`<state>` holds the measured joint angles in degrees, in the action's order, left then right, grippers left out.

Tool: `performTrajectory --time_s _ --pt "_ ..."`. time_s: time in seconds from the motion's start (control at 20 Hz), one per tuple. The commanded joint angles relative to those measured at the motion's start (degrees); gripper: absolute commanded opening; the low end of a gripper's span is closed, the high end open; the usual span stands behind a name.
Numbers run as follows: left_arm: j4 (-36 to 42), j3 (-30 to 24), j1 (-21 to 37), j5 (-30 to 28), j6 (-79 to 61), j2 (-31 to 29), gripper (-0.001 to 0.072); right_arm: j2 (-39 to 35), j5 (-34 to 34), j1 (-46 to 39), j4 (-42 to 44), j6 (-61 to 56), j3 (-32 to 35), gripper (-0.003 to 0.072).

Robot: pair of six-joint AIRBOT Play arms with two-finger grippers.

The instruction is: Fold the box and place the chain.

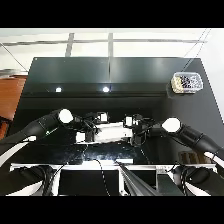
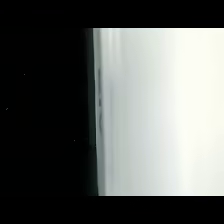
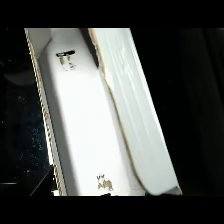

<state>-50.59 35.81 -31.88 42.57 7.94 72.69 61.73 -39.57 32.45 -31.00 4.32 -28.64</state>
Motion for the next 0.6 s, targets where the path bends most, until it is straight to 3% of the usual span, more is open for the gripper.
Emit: performTrajectory --time_s 0.0,0.55 --pt "0.13 0.02 -0.02 -0.09 1.05 0.00 0.0027 2.60 -3.50 -0.52 2.93 4.50 -0.13 0.0700" --pt "0.07 0.81 0.00 -0.33 1.55 0.00 0.0028 5.75 -3.72 -0.50 4.37 4.35 -0.11 0.0700"
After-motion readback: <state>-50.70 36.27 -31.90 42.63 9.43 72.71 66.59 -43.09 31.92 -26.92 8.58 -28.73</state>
